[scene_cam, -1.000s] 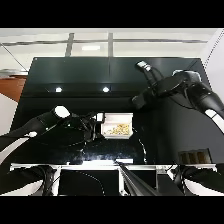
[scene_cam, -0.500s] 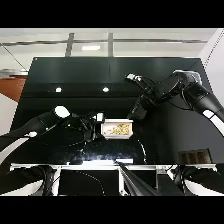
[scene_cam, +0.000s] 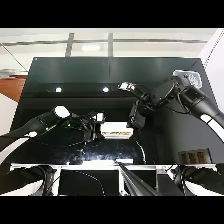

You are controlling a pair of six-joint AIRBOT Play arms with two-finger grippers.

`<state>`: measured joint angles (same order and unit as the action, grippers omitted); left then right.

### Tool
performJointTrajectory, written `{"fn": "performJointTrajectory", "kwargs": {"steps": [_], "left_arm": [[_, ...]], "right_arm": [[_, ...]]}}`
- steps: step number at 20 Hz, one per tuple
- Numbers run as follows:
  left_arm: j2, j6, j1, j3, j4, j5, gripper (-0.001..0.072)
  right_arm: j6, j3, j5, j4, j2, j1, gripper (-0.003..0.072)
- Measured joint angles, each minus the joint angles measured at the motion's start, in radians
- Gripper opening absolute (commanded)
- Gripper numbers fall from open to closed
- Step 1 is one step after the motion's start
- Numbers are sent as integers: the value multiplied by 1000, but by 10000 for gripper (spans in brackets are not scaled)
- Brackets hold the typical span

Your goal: Fold the box and place the chain.

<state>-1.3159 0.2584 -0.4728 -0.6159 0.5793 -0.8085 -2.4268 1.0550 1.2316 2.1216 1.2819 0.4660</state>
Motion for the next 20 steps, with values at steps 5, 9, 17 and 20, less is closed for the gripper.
{"fn": "performJointTrajectory", "kwargs": {"steps": [5, 9, 17, 20], "left_arm": [[0, 0, 0, 0, 0, 0, 393], [0, -1, 0, 0, 0, 0, 393], [0, 0, 0, 0, 0, 0, 393], [0, 0, 0, 0, 0, -1, 393]], "right_arm": [[-13, -29, -46, -47, 0, 23, 708], [-14, -36, -53, -63, -2, 27, 709], [72, -42, 21, -80, -72, 51, 708], [98, -65, -29, -109, -77, 87, 708]]}}
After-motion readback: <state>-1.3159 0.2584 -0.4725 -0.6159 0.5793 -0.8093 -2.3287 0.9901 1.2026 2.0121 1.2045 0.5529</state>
